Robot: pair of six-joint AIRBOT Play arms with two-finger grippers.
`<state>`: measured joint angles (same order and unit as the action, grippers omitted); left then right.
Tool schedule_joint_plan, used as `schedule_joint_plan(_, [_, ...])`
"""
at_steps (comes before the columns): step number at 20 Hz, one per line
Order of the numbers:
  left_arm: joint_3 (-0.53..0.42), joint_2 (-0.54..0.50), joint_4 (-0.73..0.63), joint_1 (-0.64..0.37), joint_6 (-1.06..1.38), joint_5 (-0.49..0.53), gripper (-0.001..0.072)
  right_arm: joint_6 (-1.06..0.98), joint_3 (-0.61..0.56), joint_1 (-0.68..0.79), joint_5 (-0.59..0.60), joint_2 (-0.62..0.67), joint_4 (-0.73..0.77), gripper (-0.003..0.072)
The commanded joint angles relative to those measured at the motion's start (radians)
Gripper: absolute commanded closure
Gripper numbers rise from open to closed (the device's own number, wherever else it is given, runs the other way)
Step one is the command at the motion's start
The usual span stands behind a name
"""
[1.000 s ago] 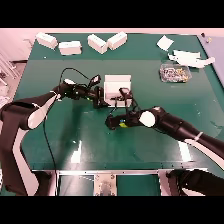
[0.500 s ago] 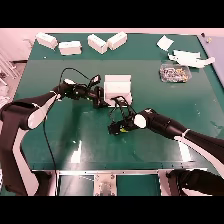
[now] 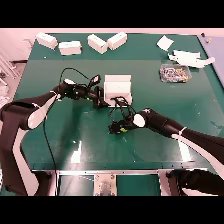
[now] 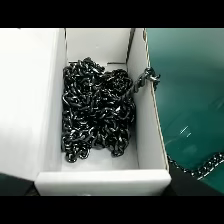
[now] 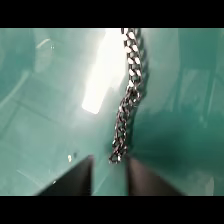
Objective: Fold the box and place the chain.
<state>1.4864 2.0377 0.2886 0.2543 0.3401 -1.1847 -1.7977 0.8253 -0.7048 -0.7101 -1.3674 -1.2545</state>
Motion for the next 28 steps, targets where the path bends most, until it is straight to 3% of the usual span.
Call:
schedule_joint_plan(1, [0.0,0.0,-0.002,0.0,0.0,-0.002,0.0176,0.0,-0.001,0.0,-0.005,-0.021,-0.003,0.057])
schedule_joint_plan(2, [0.0,0.0,-0.002,0.0,0.0,-0.002,0.0176,0.004,-0.001,0.0,-0.001,-0.022,-0.008,0.0656])
schedule_joint_plan(3, [0.0,0.0,-0.002,0.0,0.0,-0.002,0.0176,0.003,0.003,0.0,0.003,-0.022,-0.023,0.0675])
schedule_joint_plan(6, [0.0,0.0,-0.002,0.0,0.0,-0.001,0.0176,0.003,0.055,0.001,0.002,-0.011,-0.086,0.0677])
schedule_joint_plan(10, [0.0,0.0,-0.001,0.0,0.0,-0.001,0.0176,0.003,0.204,0.004,-0.004,0.098,-0.2,0.0678])
schedule_joint_plan(17, [0.0,0.0,-0.001,0.0,0.0,-0.001,0.0175,0.0,0.422,0.005,-0.004,0.257,-0.515,0.0678])
schedule_joint_plan(21, [0.0,0.0,-0.001,0.0,0.0,0.0,0.0176,0.0,0.449,0.016,0.061,0.257,-0.617,0.0678])
schedule_joint_plan(28, [0.0,0.0,-0.001,0.0,0.0,0.007,0.0176,-0.001,0.447,0.109,0.073,0.208,-0.612,0.0678])
